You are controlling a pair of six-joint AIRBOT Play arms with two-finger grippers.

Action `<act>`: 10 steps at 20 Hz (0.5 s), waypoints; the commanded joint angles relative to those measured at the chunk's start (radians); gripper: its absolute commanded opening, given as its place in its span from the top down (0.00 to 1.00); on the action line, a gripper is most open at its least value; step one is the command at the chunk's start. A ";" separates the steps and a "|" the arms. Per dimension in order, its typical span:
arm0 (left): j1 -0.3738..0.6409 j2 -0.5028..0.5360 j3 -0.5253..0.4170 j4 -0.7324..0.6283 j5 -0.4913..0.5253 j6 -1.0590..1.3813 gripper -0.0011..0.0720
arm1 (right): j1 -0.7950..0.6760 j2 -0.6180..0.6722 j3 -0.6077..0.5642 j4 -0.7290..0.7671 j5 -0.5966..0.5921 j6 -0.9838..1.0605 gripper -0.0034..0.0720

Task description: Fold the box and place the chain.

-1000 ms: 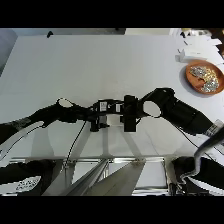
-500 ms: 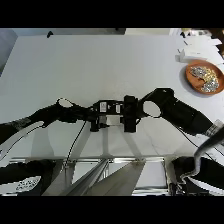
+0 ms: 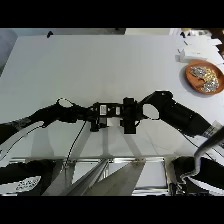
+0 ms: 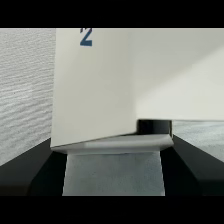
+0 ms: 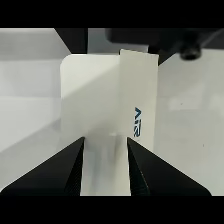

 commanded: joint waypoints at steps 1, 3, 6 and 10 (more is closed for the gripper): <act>0.000 0.001 0.000 0.000 0.000 0.000 0.68 | 0.001 0.000 -0.011 -0.021 -0.029 0.004 0.59; 0.000 0.001 0.000 0.000 0.000 0.000 0.68 | 0.001 0.000 -0.011 -0.045 -0.048 0.020 0.62; 0.000 0.001 0.000 0.000 0.000 0.000 0.68 | 0.001 0.000 -0.011 -0.063 -0.050 0.030 0.64; 0.000 0.001 0.000 0.000 0.000 0.000 0.68 | 0.001 0.000 -0.011 -0.063 -0.050 0.030 0.76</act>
